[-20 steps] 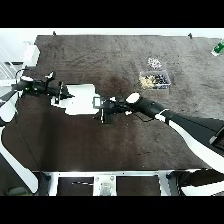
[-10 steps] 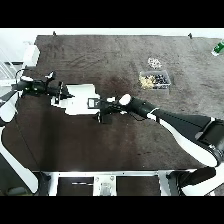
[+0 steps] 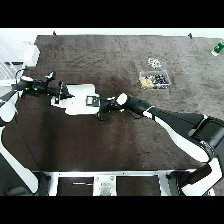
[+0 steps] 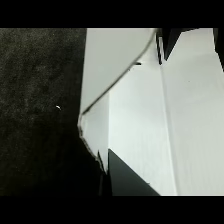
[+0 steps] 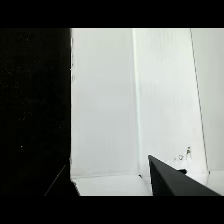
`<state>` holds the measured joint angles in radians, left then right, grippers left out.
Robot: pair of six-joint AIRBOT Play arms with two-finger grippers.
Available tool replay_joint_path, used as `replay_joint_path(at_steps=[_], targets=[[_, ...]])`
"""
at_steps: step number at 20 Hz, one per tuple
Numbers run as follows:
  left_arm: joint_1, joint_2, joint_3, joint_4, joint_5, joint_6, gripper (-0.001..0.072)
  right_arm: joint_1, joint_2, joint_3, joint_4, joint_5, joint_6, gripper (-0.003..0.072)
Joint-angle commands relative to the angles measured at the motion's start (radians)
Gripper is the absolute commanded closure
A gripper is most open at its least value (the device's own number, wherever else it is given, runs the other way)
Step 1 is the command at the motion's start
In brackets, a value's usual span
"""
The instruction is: Fold the box and place the chain.
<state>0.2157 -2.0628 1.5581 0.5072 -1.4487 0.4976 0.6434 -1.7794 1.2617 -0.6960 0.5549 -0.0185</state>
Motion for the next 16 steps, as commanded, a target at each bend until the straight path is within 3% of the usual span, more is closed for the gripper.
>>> replay_joint_path(at_steps=[1, 7, 9, 12, 16], targets=[[0.0, 0.0, 0.0, 0.0, 0.0, 0.0, 0.0689, -0.01, -0.003, 0.032, -0.015, -0.011, 0.064, 0.011], [0.0, 0.0, 0.0, 0.0, 0.0, 0.0, 0.0689, -0.047, -0.003, 0.092, -0.011, 0.049, 0.098, 0.011], [0.0, 0.0, 0.0, 0.0, 0.0, 0.0, 0.0689, -0.064, -0.003, 0.113, -0.011, 0.105, 0.098, 0.0044], [0.0, 0.0, 0.0, 0.0, 0.0, 0.0, 0.0689, -0.084, -0.005, 0.137, -0.001, 0.135, 0.116, 0.0009], [0.0, 0.0, 0.0, 0.0, 0.0, 0.0, 0.0689, -0.106, -0.047, 0.197, 0.011, 0.162, 0.161, 0.0008]])
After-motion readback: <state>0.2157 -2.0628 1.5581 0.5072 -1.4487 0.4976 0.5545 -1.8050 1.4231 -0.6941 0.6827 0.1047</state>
